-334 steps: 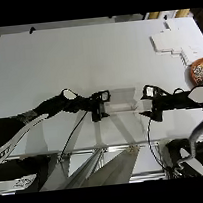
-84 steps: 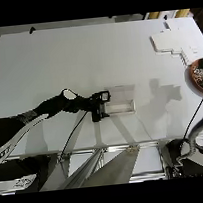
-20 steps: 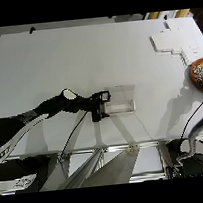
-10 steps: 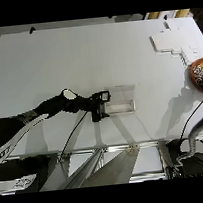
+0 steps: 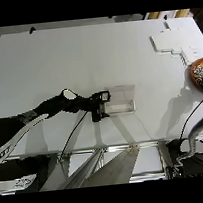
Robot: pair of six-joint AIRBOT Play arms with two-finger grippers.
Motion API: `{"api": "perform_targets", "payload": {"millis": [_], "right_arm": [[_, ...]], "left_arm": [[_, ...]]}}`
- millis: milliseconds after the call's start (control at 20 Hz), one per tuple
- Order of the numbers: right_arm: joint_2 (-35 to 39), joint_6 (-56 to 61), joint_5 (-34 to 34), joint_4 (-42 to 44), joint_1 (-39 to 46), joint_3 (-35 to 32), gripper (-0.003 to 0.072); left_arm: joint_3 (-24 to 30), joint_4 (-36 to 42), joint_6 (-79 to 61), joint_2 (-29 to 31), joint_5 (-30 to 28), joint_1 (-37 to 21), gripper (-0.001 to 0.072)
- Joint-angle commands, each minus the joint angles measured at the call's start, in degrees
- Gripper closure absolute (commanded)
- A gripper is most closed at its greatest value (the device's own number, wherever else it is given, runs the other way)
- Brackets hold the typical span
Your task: Fold the box and place the chain.
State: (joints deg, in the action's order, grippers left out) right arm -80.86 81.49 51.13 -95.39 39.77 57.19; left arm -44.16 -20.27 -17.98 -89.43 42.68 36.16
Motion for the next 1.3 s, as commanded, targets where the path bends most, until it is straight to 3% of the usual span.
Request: {"api": "perform_targets", "payload": {"millis": [0, 200, 350, 550, 750, 1250], "right_arm": [[3.32, -2.54, 0.13, 6.16, -0.07, 0.04, 0.0669], [10.71, -5.53, 2.27, 15.37, -3.37, 0.04, 0.0669], [17.62, -7.28, 5.22, 17.64, -11.08, 0.04, 0.0669], [26.49, -7.19, 13.55, 17.77, -20.46, 0.04, 0.0669], [34.27, -7.43, 19.47, 24.44, -27.98, 0.04, 0.0669], [40.87, -8.48, 25.75, 28.76, -56.15, 0.04, 0.0669]], "left_arm": [[0.02, -0.02, -0.02, -0.02, -0.02, 0.0, 0.0422], [0.02, -0.02, -0.02, -0.02, -0.02, 0.0, 0.0422], [0.02, -0.02, 0.0, -0.02, -0.02, 0.0, 0.0422], [0.02, -0.02, -0.02, -0.02, -0.02, 0.0, 0.0422], [0.02, -0.02, -0.02, -0.02, -0.02, 0.0, 0.0422], [0.02, -0.02, -0.02, -0.02, -0.02, 0.0, 0.0422]]}}
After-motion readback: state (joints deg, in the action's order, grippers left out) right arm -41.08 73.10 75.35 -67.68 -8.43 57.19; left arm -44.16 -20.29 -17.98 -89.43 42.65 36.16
